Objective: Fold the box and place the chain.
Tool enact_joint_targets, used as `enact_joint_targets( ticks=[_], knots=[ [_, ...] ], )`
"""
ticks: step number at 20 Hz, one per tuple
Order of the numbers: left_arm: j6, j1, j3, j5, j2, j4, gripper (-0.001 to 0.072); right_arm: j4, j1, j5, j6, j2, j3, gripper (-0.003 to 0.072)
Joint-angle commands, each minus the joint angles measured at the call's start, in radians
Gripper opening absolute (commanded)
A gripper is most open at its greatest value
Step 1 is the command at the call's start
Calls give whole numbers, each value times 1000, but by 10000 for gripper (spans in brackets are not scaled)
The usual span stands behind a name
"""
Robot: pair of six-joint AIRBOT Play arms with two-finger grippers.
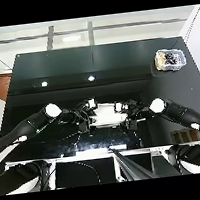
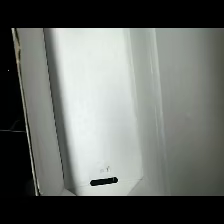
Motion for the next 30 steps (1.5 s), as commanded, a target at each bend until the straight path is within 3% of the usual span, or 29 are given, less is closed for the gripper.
enact_joint_targets(
  ticks=[1, 3, 5, 6, 8, 12, 13, 17, 21, 23, 26, 30],
  knots=[
    [30, 0, 0, 0, -1, -11, 363, 0, 1, 0, 0, 0, 0, 426],
    [40, 0, 0, -8, -1, -11, 353, 0, 1, 0, 0, 0, 0, 426],
    [42, 0, 0, -12, -1, -11, 191, 0, 1, 0, 0, 0, 0, 426],
    [43, 0, 0, -9, -1, -11, 220, 0, 1, 0, 0, 0, 0, 426],
    [44, 0, 0, -8, -1, -11, 521, 0, 1, 0, 0, 0, 0, 426],
    [43, 1, 2, -10, 1, -9, 65, 0, 1, 0, 0, 0, 0, 426],
    [39, 7, 4, -13, 7, -6, 30, 0, 1, 0, 0, 0, 0, 426],
    [-137, 96, 4, -31, 119, 72, 29, 0, 1, 4, 0, 0, 0, 426],
    [-517, 370, 4, -159, 220, 82, 30, 0, 1, 8, 0, 0, 0, 426],
    [-651, 512, 1, -286, 220, 82, 29, 0, 1, 8, 0, 0, 0, 426],
    [-849, 661, -52, -373, 180, 31, 29, 0, 1, 8, 0, 0, 0, 426],
    [-858, 653, -142, -366, 106, -14, 29, 0, 1, 11, 0, 0, 0, 426]
  ],
)
